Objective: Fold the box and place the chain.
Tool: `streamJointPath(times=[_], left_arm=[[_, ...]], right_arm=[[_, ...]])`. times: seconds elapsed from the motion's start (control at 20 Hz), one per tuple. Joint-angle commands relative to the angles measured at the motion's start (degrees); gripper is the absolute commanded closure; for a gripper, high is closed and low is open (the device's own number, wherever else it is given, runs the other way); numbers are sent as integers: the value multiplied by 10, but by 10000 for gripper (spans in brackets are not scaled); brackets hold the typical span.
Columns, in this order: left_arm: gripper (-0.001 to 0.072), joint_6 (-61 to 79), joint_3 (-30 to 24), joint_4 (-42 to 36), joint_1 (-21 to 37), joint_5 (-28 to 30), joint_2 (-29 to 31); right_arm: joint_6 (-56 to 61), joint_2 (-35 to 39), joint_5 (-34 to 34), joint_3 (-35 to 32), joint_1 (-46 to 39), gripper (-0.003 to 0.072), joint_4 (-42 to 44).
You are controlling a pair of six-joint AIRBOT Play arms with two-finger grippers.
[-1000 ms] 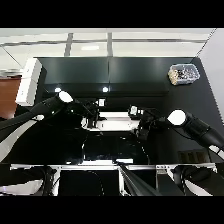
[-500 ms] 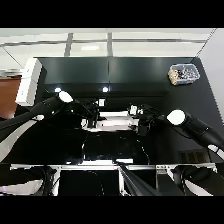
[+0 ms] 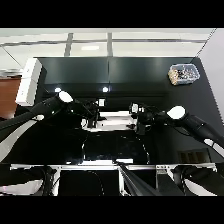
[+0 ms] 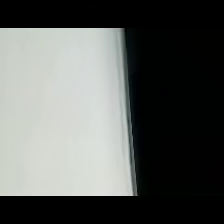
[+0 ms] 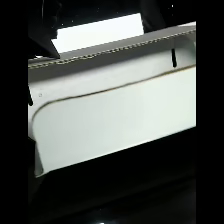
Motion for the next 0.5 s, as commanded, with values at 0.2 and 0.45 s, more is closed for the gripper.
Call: streamJointPath(times=[0.2, 0.45], left_arm=[[682, 0, 0, 0, 0, 0, 0], [682, 0, 0, 0, 0, 0, -1]], right_arm=[[-76, -71, 33, 0, -12, 63, -6], [-76, -75, 31, 1, -13, 63, -7]])
